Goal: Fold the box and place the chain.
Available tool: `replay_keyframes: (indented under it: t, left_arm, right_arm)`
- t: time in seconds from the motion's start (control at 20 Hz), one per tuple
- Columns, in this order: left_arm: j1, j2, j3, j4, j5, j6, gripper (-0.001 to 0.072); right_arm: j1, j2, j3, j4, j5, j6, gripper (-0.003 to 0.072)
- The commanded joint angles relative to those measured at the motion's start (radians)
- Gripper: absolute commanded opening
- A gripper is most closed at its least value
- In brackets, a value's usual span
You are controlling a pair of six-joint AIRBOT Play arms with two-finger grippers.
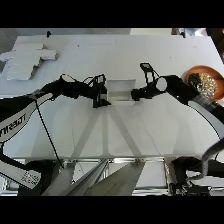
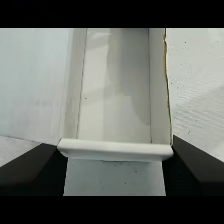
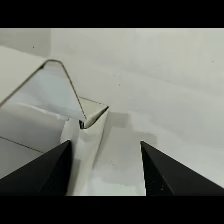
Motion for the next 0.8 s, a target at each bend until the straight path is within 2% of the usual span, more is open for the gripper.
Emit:
replay_keyframes:
  t: [0.0,0.55,0.65,0.75]
  left_arm:
    - [0.002,0.0,0.0,0.001,-0.001,0.0,0.0501]
    - [0.002,0.0,0.0,0.001,-0.002,0.0,0.0501]
    - [0.001,0.0,0.0,0.001,-0.001,0.0,0.0501]
    - [0.001,0.0,0.0,0.002,-0.001,0.0,0.0501]
  right_arm:
    - [0.018,0.001,0.039,-0.121,0.046,0.111,0.0456]
    - [0.113,-0.028,0.086,-0.134,0.013,0.182,0.0455]
    - [0.127,-0.034,0.094,-0.186,0.026,0.225,0.0411]
    - [0.129,-0.043,0.103,-0.233,0.076,0.298,0.0408]
